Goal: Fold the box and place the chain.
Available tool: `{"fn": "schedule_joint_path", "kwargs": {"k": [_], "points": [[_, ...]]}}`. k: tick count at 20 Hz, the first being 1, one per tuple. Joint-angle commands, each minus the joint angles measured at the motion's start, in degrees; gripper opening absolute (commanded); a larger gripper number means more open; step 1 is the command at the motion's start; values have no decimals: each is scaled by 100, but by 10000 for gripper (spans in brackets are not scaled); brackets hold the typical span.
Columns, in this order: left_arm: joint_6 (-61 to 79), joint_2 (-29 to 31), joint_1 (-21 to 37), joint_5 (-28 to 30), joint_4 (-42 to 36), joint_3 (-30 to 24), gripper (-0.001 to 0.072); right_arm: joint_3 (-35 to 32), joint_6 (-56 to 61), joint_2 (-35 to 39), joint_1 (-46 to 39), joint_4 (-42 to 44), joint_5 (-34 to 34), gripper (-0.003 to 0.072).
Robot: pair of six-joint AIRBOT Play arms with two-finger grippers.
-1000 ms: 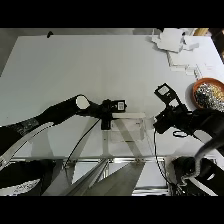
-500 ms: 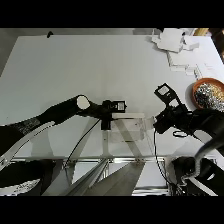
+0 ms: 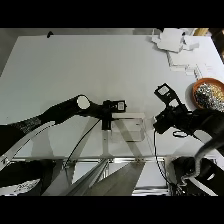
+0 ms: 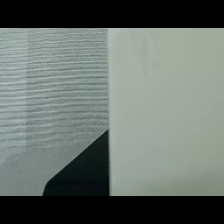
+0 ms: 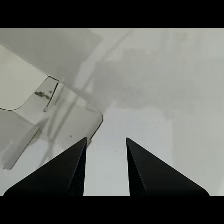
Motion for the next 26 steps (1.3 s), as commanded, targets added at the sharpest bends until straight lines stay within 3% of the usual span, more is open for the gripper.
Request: {"fn": "schedule_joint_path", "kwargs": {"k": [1, 5, 10, 12, 16, 18, 24, 26], "points": [[-2, -2, -2, -35, 15, -4, 12, -2, -129, 0, 0, 98, -7, 276], [-2, -2, -2, -33, 15, -4, 12, -4, -887, 0, 0, 804, -72, 276], [-2, -2, -2, -33, 15, -4, 12, -42, -2758, -28, 0, 2485, -188, 274], [-2, -2, -2, -33, 15, -4, 12, -42, -2883, -57, 0, 2719, -278, 274], [-2, -2, -4, -33, 13, -4, 12, -90, -2889, -22, -105, 2667, -37, 274], [-2, 0, -2, -33, -2, -4, 12, -308, -2894, 109, 39, 2164, 44, 274], [-2, 0, -2, -61, -4, -4, 12, -1283, -3963, 1156, 507, 1679, -26, 280], [-2, 0, -4, -76, -2, -4, 12, -1381, -3985, 1266, 579, 1679, -149, 337]]}}
